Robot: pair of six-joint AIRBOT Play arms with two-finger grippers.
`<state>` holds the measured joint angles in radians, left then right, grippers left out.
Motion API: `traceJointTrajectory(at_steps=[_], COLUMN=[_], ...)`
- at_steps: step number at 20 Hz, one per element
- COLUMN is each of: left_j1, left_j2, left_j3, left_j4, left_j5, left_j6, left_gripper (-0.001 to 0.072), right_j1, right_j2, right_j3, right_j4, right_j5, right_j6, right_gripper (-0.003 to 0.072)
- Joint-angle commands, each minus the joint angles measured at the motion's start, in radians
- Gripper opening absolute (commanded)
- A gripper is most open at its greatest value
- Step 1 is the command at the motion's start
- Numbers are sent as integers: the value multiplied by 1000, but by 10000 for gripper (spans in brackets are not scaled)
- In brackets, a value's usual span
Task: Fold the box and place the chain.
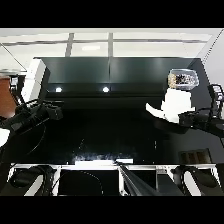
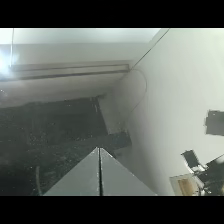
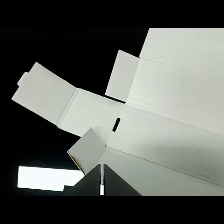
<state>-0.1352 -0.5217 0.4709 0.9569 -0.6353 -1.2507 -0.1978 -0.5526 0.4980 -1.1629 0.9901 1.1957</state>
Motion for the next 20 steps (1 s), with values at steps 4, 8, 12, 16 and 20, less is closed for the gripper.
traceJointTrajectory(at_steps=[4, 8, 12, 16, 20], left_j1=[1, 1, 1, 1, 1], left_j2=[1, 1, 1, 1, 0], left_j3=[0, 0, 0, 0, 0], left_j4=[0, 0, 0, 0, -1], left_j5=[0, 0, 0, 0, 102], left_j6=[0, 0, 0, 0, 0], left_gripper=[29, 29, 29, 29, 29], right_j1=[0, 0, 0, 0, 0], right_j2=[0, 0, 0, 0, 0], right_j3=[0, 0, 0, 0, 0], right_j4=[0, 0, 0, 26, 97], right_j5=[0, 0, 0, -9, -209], right_j6=[0, 0, 1, 1, 4], right_gripper=[39, 39, 39, 39, 357])
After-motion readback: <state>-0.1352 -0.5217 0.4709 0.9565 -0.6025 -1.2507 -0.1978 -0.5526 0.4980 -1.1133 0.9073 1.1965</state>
